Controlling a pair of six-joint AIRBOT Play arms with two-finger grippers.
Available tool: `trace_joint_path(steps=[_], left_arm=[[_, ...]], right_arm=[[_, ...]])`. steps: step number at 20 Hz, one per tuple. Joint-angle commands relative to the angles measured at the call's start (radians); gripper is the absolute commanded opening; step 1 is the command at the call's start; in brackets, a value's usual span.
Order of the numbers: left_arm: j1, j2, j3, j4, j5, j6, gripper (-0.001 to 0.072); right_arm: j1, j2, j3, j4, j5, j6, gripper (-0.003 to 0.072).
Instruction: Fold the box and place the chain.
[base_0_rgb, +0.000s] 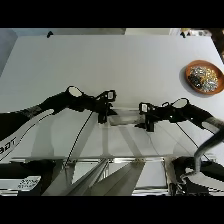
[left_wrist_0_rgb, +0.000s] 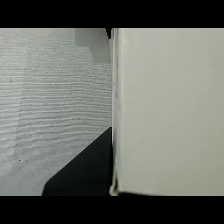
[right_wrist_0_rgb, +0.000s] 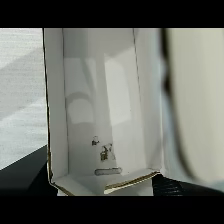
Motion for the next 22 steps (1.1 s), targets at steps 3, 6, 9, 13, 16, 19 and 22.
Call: trace_joint_path(steps=[3, 6, 9, 13, 16, 19, 22], left_arm=[[0.001, 0.001, 0.000, 0.000, 0.000, 0.000, 0.0010], [0.001, 0.001, 0.000, -0.023, -0.024, 0.000, 0.0009], [0.002, 0.004, 0.000, -0.022, -0.045, 0.001, 0.0010], [0.011, 0.053, 0.000, 0.006, -0.042, 0.003, 0.0652], [0.045, 0.116, 0.000, 0.113, -0.042, -0.058, 0.0694], [0.077, 0.188, 0.000, 0.247, -0.050, -0.181, 0.0694], [0.090, 0.270, 0.000, 0.335, -0.077, -0.269, 0.0693]], right_arm=[[0.000, 0.000, -0.001, 0.000, 0.002, 0.000, 0.0275], [0.000, 0.000, -0.001, 0.000, 0.002, 0.000, 0.0275], [0.000, 0.000, -0.001, 0.000, 0.002, 0.000, 0.0275], [0.000, 0.000, -0.001, 0.000, 0.002, 0.000, 0.0275], [0.000, 0.000, -0.001, 0.000, 0.002, 0.000, 0.0275], [0.000, 0.000, -0.001, 0.000, 0.002, 0.000, 0.0275], [0.000, 0.000, -0.001, 0.000, 0.002, 0.000, 0.0275]])
